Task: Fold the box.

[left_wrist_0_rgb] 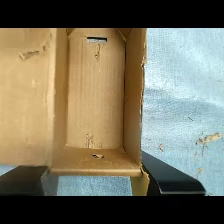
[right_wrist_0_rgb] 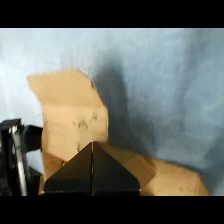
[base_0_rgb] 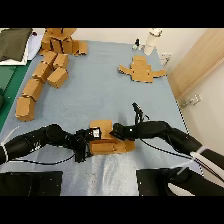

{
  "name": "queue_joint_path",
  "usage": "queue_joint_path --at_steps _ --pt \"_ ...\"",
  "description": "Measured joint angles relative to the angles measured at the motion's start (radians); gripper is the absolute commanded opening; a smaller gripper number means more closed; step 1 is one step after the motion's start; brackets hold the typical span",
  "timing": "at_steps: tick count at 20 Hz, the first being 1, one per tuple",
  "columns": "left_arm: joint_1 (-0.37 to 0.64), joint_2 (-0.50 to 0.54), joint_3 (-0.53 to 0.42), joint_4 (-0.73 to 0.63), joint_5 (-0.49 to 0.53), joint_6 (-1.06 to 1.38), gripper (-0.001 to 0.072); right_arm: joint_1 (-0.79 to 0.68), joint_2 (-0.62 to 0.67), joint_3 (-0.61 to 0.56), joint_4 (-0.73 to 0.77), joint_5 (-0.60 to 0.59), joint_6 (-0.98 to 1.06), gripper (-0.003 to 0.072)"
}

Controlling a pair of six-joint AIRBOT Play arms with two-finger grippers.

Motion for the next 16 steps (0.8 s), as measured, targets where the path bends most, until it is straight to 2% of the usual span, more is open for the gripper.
queue_joint_path --at_steps 4,9,12,16 --pt "0.0 0.0 0.0 0.0 -0.001 0.0 0.0532 -0.011 -0.132 0.04 -0.01 -0.007 -0.082 0.0001" --pt "0.0 0.0 0.0 0.0 -0.002 0.0 0.0531 -0.016 -0.182 0.055 -0.017 -0.032 -0.167 0.0001" --pt "0.0 0.0 0.0 0.0 -0.001 0.0 0.0532 -0.024 -0.162 0.071 -0.036 -0.047 -0.219 0.0" --pt "0.0 0.0 0.0 0.0 -0.001 0.0 0.0531 -0.041 -0.016 0.117 -0.142 -0.123 -0.255 0.0"
